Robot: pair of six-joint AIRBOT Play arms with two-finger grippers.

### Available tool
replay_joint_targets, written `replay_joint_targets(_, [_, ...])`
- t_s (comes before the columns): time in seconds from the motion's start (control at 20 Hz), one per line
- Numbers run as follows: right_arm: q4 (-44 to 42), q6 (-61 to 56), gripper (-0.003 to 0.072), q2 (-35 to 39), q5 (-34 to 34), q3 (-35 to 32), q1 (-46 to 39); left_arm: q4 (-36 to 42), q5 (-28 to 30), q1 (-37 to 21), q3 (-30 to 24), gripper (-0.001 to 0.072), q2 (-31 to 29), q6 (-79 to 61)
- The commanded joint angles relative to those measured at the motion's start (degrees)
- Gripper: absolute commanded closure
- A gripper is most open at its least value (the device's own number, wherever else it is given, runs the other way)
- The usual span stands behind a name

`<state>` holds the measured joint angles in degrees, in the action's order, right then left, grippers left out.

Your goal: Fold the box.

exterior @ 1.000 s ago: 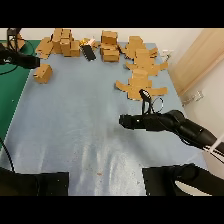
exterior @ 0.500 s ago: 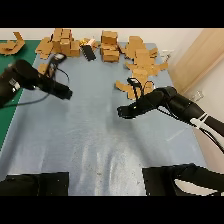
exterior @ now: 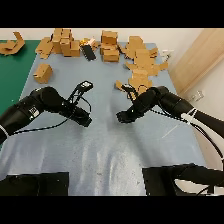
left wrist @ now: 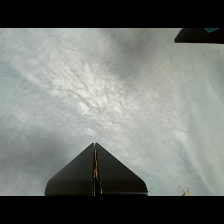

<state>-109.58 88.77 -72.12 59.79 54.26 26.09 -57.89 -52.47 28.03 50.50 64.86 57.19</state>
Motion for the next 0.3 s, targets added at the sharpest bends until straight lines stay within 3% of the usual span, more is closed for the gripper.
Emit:
replay_joint_targets(0.0, [-0.09,0.17,0.0682,-0.31,1.11,0.07,0.02,0.02,-3.5,1.27,-0.46,0.07,-0.22,1.33])
replay_joint_targets(0.25, [-0.09,0.17,0.0682,-0.31,1.11,0.07,0.02,0.02,-3.89,1.29,-0.46,0.07,-0.2,1.33])
